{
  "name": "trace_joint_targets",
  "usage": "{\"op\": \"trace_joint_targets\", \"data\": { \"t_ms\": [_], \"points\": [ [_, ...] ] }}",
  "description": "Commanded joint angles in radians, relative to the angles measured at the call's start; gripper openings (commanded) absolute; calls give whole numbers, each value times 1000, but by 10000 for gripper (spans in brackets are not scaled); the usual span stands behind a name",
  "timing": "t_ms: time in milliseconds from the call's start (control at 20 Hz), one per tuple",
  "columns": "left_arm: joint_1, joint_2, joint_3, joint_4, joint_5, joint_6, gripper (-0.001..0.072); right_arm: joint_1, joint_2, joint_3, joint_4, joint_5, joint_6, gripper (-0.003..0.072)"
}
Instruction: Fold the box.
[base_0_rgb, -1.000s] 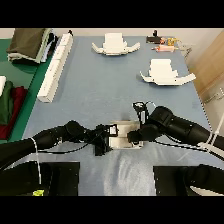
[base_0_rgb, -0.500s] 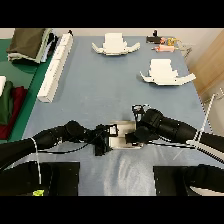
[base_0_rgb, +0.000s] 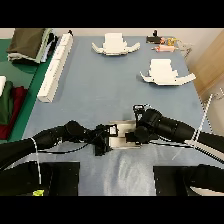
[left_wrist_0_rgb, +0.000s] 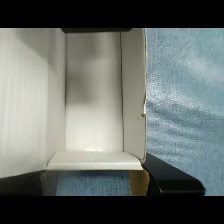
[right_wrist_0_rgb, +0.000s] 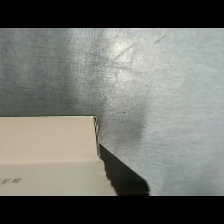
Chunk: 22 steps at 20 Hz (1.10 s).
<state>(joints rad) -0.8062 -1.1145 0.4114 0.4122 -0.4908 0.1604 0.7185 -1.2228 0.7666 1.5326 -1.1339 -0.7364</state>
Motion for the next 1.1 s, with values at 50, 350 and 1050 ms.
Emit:
{"op": "trace_joint_targets", "data": {
  "t_ms": [50,350,1050],
  "points": [
    [0,0,0,0,1,0,540,0,12,1,26,-11,-21,353],
    [0,0,0,0,1,0,540,-2,80,4,35,-47,-24,360],
    [0,0,0,0,1,0,540,-201,266,66,-147,-303,-147,2]
  ]
}}
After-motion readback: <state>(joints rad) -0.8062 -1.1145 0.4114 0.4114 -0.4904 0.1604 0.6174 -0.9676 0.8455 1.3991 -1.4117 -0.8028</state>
